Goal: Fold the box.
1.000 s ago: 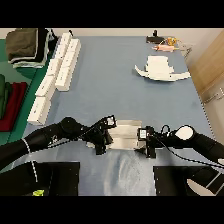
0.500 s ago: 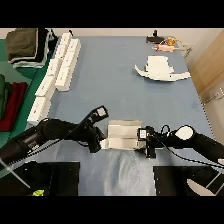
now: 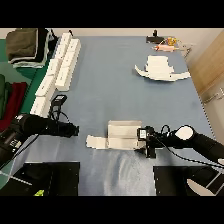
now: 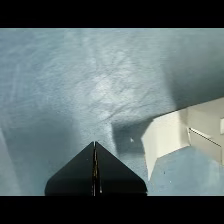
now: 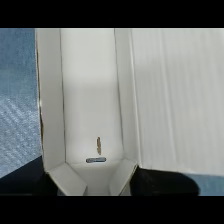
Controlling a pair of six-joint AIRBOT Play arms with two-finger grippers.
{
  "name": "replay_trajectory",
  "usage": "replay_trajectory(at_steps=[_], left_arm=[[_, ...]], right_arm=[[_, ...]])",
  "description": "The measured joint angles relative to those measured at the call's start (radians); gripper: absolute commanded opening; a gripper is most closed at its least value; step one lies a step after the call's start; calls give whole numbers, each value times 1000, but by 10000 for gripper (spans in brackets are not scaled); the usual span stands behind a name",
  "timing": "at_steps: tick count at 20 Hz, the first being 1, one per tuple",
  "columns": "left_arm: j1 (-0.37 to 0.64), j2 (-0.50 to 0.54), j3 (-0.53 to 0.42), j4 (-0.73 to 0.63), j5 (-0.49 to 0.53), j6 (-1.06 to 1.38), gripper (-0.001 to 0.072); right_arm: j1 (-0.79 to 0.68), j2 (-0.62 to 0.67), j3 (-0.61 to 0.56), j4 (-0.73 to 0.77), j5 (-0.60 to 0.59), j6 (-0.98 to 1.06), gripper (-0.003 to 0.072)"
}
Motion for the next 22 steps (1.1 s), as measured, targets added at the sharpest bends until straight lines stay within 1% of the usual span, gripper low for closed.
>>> replay_trajectory(at_steps=[1, 3, 5, 8, 12, 15, 16, 17, 18, 19, 22], left_arm=[[19, -18, -14, -47, -7, 15, 15], [27, -61, -45, -158, -6, 71, 15], [-4, -110, -72, -254, 25, 113, 15], [-89, -179, -92, -355, 94, 143, 15], [-195, -225, -96, -454, 183, 161, 17], [-217, -236, -73, -480, 212, 167, 28], [-217, -238, -63, -482, 216, 167, 321], [-212, -239, -53, -486, 220, 167, 540], [-210, -240, -45, -488, 220, 168, 469], [-206, -241, -38, -494, 220, 167, 447], [-200, -243, -24, -517, 209, 168, 448]], right_arm=[[0, 0, 0, 0, 0, 0, 522], [0, 0, 0, 0, 0, 0, 522], [0, 0, 0, 0, 0, 0, 522], [0, 0, 0, 0, 0, 0, 523], [0, 0, 0, 0, 0, 0, 523], [0, 0, 0, 0, 0, 0, 522], [0, 0, 0, 0, 0, 0, 522], [0, 0, 0, 0, 0, 0, 522], [0, 0, 0, 0, 0, 0, 522], [0, 0, 0, 0, 0, 0, 522], [0, 0, 0, 0, 0, 0, 522]])
